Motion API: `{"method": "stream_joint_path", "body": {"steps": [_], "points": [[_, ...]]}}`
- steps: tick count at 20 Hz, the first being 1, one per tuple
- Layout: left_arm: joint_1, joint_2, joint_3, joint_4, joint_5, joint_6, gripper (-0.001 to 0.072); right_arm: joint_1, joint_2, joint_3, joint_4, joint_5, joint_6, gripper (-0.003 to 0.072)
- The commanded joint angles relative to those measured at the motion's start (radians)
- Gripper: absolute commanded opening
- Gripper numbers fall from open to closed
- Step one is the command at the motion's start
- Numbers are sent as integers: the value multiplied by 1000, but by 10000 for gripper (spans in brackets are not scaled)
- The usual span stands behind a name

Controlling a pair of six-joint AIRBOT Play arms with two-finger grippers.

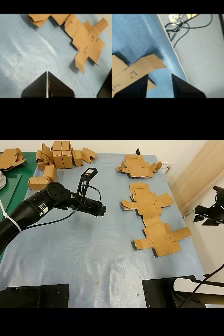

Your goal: Fold the box.

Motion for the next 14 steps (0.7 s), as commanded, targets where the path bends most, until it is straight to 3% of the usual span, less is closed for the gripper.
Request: {"method": "stream_joint_path", "body": {"steps": [1, 2, 4, 14], "points": [[0, -1, 0, -1, 8, -61, 625, -81, -65, -23, 147, 5, -143, 477], [0, -1, 0, -2, 11, -93, 686, -81, -95, -37, 176, -2, -167, 477], [0, -1, 0, -3, 10, -98, 686, -80, -145, -47, 231, 0, -212, 477], [0, -1, 0, -3, 2, -101, 686, -81, -179, -46, 133, 74, -240, 477]]}}
